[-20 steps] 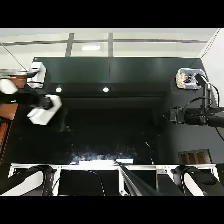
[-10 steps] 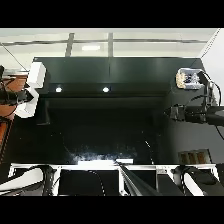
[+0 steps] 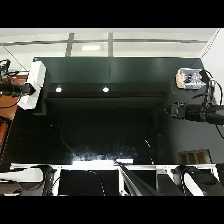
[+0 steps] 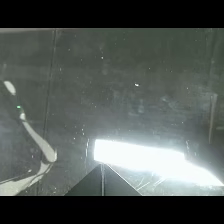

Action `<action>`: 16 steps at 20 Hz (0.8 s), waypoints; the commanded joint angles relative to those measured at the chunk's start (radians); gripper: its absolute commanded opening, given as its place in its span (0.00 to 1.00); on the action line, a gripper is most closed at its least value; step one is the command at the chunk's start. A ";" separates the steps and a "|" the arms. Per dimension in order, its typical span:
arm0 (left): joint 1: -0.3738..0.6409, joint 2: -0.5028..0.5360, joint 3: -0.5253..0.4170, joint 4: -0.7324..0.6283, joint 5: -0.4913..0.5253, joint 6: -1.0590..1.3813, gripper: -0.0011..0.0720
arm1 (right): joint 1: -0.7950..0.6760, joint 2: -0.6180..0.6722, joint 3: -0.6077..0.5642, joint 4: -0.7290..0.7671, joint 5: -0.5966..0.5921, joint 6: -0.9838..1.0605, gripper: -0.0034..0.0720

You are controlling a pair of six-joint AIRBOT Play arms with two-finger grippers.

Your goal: Fold the box and place the chain.

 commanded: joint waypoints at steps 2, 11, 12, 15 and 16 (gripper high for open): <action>-0.015 -0.025 0.035 0.022 0.027 0.002 0.99 | 0.000 0.000 0.001 0.000 -0.011 0.003 0.06; -0.016 0.248 0.165 0.074 -0.253 -0.168 0.93 | 0.000 0.000 0.009 -0.001 -0.074 -0.001 0.06; -0.022 0.282 0.165 0.048 -0.278 -0.217 0.65 | 0.000 0.000 0.021 -0.004 -0.081 -0.011 0.06; -0.073 0.357 0.152 -0.063 -0.386 -0.250 0.05 | 0.000 0.000 0.093 -0.060 -0.090 -0.042 0.06; -0.118 0.384 0.134 -0.070 -0.394 -0.254 0.04 | 0.000 0.000 0.124 -0.110 -0.090 -0.042 0.06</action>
